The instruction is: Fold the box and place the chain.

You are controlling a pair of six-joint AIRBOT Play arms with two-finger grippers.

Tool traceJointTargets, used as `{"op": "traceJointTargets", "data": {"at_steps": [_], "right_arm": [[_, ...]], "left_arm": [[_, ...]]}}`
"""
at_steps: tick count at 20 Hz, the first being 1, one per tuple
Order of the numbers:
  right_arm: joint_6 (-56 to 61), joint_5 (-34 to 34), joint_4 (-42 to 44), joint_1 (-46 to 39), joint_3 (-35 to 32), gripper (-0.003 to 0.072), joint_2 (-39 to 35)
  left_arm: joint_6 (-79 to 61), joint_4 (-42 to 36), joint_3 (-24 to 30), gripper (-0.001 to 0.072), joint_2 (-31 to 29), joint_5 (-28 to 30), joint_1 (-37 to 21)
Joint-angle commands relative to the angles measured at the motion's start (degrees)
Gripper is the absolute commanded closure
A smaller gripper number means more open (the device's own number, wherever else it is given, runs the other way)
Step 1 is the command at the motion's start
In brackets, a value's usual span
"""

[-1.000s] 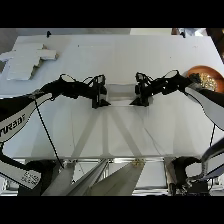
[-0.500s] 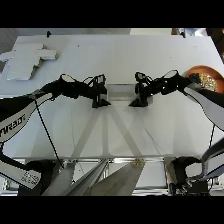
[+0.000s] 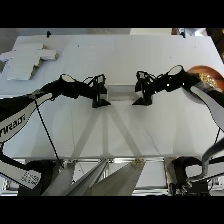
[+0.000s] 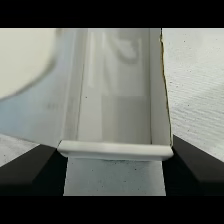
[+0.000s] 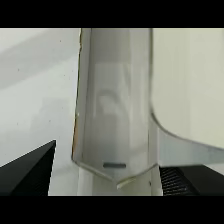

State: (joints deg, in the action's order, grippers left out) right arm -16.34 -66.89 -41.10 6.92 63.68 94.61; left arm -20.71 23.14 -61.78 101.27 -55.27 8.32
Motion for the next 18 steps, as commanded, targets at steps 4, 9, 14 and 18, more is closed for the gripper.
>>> {"op": "traceJointTargets", "data": {"at_steps": [4,9,14,18], "right_arm": [[12.31,0.15,-14.80,-0.02,0.02,-0.0006,-7.93],[20.20,-1.66,-3.93,0.07,0.02,0.0670,-12.00],[21.09,6.99,8.94,1.33,0.02,0.0677,-11.76],[22.56,21.99,11.69,4.96,0.02,0.0679,-6.71]], "left_arm": [[0.00,0.04,-0.02,0.0209,0.02,-0.22,0.00],[0.00,0.04,-0.02,0.0209,0.02,-0.22,0.00],[0.00,0.04,-0.02,0.0209,0.02,-0.22,0.00],[0.00,0.04,-0.02,0.0209,0.02,-0.22,0.00]]}}
